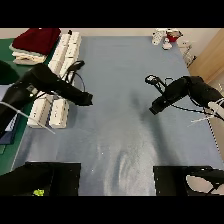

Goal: Fold the box.

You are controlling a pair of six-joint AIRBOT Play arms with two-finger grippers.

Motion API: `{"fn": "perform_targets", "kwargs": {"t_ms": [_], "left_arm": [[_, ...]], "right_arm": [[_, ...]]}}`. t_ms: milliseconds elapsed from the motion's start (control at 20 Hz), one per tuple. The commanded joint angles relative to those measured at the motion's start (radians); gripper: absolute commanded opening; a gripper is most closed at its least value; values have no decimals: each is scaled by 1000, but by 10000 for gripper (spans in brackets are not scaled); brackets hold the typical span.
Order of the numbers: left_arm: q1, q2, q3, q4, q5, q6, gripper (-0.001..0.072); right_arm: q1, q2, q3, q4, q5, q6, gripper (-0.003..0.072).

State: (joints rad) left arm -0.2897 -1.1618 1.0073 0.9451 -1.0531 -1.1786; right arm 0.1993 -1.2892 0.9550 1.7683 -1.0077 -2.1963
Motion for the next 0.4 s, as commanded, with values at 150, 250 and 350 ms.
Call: {"fn": "perform_targets", "kwargs": {"t_ms": [150, 250, 350], "left_arm": [[-91, -138, 13, -3, 76, 0, 13], [-91, -142, 13, -3, 76, 0, 13], [-91, -142, 13, -3, 76, 0, 13]], "right_arm": [[0, -1, 1, 0, 0, 0, 3], [0, 0, 1, 0, 0, 0, 3], [0, -1, 1, 0, 0, 0, 4]]}}
